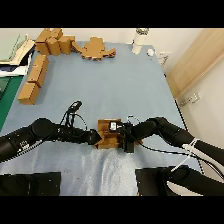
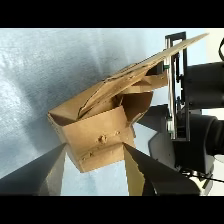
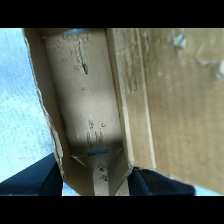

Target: Fold the box.

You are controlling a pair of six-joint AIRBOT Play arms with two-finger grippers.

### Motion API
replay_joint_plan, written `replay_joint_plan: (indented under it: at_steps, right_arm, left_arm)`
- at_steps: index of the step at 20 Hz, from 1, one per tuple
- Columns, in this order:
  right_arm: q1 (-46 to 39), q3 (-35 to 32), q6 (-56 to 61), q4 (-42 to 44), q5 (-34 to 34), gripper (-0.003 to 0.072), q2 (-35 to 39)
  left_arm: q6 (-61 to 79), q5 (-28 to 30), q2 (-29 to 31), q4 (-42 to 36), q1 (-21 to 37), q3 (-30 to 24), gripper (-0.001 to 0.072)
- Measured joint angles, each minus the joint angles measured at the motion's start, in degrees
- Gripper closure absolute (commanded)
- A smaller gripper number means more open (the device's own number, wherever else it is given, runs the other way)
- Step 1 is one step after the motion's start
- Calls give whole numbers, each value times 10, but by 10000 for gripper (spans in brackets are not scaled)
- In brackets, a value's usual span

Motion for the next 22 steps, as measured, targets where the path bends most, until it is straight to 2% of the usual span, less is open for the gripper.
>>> replay_joint_plan:
  at_steps: [4,6,12,14,22]
  right_arm:
    - [0,0,0,0,0,237,0]
    - [0,0,0,0,0,237,0]
    - [0,0,0,0,0,237,0]
    - [0,0,0,0,0,237,0]
    - [0,0,0,0,0,237,0]
  left_arm:
    - [2,11,-2,0,-2,0,161]
    - [-1,15,-8,1,-3,0,190]
    - [-36,11,-39,18,-12,17,191]
    - [-76,5,-48,58,-28,34,191]
    - [-355,-43,-84,305,-110,111,191]
